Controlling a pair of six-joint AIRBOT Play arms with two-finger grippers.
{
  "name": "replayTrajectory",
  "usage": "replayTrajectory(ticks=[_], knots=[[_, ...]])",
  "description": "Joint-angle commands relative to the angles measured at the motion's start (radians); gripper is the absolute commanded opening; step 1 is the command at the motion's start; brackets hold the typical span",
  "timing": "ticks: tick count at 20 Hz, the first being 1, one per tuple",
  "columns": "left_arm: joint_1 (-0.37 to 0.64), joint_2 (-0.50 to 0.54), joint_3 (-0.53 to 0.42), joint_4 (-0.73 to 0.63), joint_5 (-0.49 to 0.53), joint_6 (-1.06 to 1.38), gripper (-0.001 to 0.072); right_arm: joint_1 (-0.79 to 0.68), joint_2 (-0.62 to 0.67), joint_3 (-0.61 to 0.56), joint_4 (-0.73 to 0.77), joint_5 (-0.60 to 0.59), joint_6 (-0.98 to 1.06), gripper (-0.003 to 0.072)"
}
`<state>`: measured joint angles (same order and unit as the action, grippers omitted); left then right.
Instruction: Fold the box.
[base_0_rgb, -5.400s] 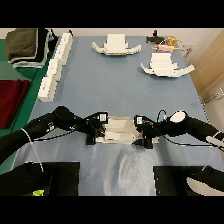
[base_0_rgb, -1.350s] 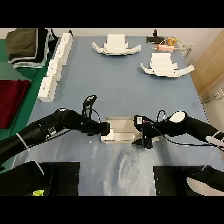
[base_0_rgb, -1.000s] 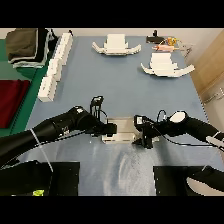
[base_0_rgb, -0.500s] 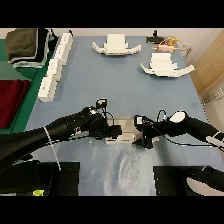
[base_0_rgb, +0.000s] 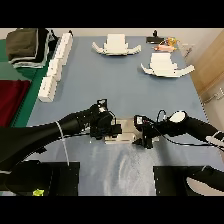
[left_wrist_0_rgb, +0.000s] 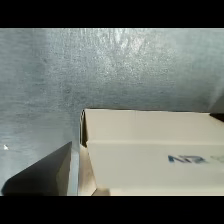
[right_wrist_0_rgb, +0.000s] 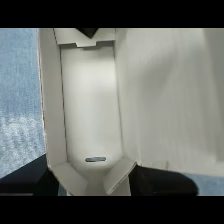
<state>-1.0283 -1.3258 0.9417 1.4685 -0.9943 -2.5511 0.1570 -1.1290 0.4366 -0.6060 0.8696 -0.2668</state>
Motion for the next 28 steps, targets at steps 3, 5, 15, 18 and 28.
replayTrajectory(ticks=[3, 5, 15, 18, 28], knots=[[-0.001, -0.040, 0.037, 0.037, -0.045, -0.007, 0.0405, 0.000, 0.000, 0.001, 0.000, 0.000, 0.000, 0.0541], [-0.001, -0.040, 0.037, 0.039, -0.046, -0.007, 0.0404, 0.000, 0.000, 0.001, 0.000, 0.000, 0.000, 0.0541], [-0.001, -0.040, 0.037, 0.034, -0.058, -0.008, 0.0017, 0.000, 0.000, 0.001, 0.000, 0.000, 0.000, 0.0541], [-0.001, -0.039, 0.037, 0.031, -0.086, -0.007, 0.0505, 0.000, 0.000, 0.001, 0.000, 0.000, 0.000, 0.0541], [-0.001, -0.040, 0.037, 0.033, -0.097, 0.017, 0.0031, 0.000, 0.000, 0.001, 0.000, 0.000, 0.000, 0.0541]])
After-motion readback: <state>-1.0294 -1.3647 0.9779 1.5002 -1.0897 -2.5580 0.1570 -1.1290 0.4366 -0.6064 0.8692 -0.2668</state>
